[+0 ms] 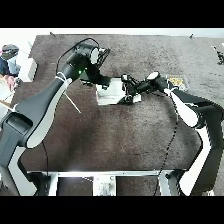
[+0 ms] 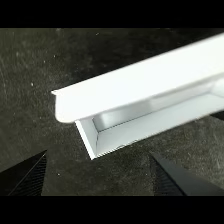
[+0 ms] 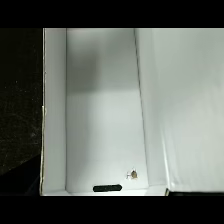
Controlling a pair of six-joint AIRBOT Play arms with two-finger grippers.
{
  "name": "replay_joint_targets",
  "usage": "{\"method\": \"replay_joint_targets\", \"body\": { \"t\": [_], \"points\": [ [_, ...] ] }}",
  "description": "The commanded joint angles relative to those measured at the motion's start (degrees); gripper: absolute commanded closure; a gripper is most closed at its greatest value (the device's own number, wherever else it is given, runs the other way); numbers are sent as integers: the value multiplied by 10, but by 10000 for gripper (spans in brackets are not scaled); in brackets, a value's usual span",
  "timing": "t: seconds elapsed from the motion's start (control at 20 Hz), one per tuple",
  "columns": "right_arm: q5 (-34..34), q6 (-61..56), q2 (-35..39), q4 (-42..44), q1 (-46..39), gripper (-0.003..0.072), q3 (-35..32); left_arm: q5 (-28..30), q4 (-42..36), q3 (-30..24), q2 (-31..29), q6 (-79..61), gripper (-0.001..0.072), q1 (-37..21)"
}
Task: Fold the box and place the chain.
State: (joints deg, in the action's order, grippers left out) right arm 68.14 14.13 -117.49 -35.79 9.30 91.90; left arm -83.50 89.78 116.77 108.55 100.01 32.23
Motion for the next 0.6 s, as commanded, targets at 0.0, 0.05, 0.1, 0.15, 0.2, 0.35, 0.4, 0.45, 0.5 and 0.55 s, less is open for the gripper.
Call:
{"method": "replay_joint_targets", "body": {
  "t": [0.0,0.05,0.1,0.15,0.2,0.35,0.4,0.45,0.5,0.55],
  "points": [
    [0,0,0,0,0,331,0,17,-30,0,-21,-68,0,-16],
    [0,0,0,0,0,331,0,25,-60,0,-28,-93,0,-30],
    [0,0,0,0,0,331,0,28,-87,0,-34,-119,0,-47],
    [0,0,0,0,0,331,0,31,-109,0,-39,-144,0,-64],
    [0,0,0,0,0,331,0,30,-122,0,-42,-169,0,-80],
    [0,0,0,0,0,331,0,7,-126,0,-43,-195,0,-122],
    [0,0,0,0,0,331,0,17,-122,0,-42,-196,0,-130],
    [0,0,0,0,0,331,0,33,-116,0,-43,-195,0,-138],
    [0,0,0,0,0,331,0,48,-120,0,-43,-195,1,-145],
    [0,0,0,0,0,331,0,58,-143,-6,-43,-240,1,-150]
  ]
}}
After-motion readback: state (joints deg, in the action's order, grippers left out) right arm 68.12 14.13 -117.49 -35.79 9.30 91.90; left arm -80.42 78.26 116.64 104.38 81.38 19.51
